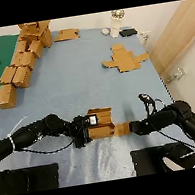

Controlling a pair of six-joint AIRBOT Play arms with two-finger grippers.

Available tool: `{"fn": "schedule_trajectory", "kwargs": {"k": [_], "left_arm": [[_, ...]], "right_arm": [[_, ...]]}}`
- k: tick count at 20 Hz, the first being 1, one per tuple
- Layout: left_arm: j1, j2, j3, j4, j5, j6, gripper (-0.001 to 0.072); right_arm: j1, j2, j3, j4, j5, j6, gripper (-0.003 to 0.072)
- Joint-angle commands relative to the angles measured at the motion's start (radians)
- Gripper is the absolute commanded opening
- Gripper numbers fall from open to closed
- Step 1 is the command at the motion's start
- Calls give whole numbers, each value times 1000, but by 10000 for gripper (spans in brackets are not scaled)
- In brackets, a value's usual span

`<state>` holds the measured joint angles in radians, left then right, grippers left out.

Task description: Fold the box.

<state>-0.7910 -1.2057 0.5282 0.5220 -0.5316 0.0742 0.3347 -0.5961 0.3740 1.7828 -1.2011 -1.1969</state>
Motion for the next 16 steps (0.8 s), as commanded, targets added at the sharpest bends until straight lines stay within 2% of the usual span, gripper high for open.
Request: {"fn": "schedule_trajectory", "kwargs": {"k": [1,3,9,16], "left_arm": [[0,0,1,1,-1,1,521],[0,0,1,1,-1,1,521],[0,0,1,1,-1,1,521],[0,0,1,1,-1,1,521]], "right_arm": [[0,-6,-1,-10,35,0,4],[0,-31,-2,-4,87,-10,4],[0,-128,-2,182,208,-142,3],[0,-159,-2,197,222,-174,4]]}}
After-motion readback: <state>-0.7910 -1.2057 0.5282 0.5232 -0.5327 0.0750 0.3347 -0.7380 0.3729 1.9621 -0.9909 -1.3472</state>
